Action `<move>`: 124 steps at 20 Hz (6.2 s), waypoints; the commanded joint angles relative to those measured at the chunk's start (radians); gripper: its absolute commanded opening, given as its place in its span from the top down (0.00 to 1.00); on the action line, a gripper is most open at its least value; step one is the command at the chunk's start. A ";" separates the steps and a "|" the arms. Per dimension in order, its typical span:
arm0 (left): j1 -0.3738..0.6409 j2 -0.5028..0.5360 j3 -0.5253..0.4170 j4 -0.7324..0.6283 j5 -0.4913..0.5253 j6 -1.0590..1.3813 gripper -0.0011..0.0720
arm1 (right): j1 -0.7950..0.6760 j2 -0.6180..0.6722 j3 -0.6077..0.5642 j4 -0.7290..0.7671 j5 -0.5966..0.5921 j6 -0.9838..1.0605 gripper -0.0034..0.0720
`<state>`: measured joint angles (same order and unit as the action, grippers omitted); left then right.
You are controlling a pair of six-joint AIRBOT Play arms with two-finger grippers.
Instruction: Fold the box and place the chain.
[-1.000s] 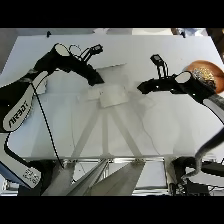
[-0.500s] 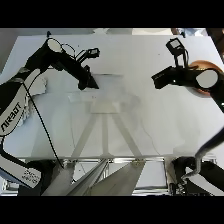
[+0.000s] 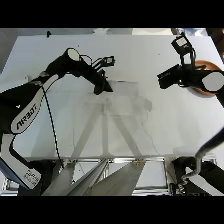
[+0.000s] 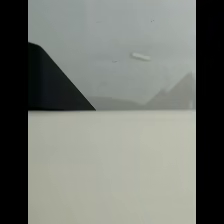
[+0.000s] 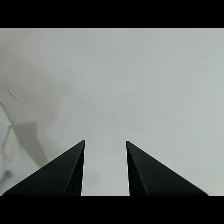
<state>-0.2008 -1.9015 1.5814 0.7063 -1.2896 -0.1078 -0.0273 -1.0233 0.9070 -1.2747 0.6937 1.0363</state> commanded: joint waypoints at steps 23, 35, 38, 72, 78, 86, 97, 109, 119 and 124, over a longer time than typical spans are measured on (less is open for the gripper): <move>-0.031 -0.082 -0.009 0.069 0.130 0.029 0.97 | 0.000 0.002 0.001 -0.005 0.002 0.014 0.57; -0.031 -0.082 -0.009 0.068 0.103 0.029 0.97 | 0.000 0.046 0.022 0.203 0.083 -0.319 0.17; -0.031 -0.081 -0.009 0.068 0.103 0.029 0.97 | 0.000 0.114 0.022 0.294 0.280 -0.622 0.17; -0.031 -0.082 -0.009 0.067 0.103 0.029 0.97 | 0.000 -0.257 -0.381 0.908 -0.030 -1.442 0.17; -0.031 -0.082 -0.009 0.067 0.103 0.029 0.97 | 0.000 -0.267 -0.381 1.059 -0.084 -1.490 0.17; -0.031 -0.082 -0.009 0.067 0.103 0.029 0.97 | 0.000 -0.220 -0.381 1.059 -0.120 -1.453 0.17; -0.031 -0.082 -0.009 0.067 0.103 0.029 0.97 | 0.000 -0.303 -0.278 1.054 -0.105 -1.579 0.17; -0.031 -0.082 -0.009 0.067 0.103 0.029 0.97 | -0.122 -0.475 -0.088 0.800 0.220 -1.442 0.17; -0.031 -0.082 -0.009 0.067 0.103 0.029 0.97 | -0.125 -0.628 0.056 0.803 0.375 -1.453 0.17; -0.031 -0.082 -0.009 0.066 0.103 0.029 0.97 | -0.125 -0.656 0.085 0.714 0.350 -1.368 0.17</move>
<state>-0.2314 -1.9823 1.5730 0.7742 -1.1881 -0.0788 -0.1520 -1.6653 0.9737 -0.4927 1.0611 -0.3885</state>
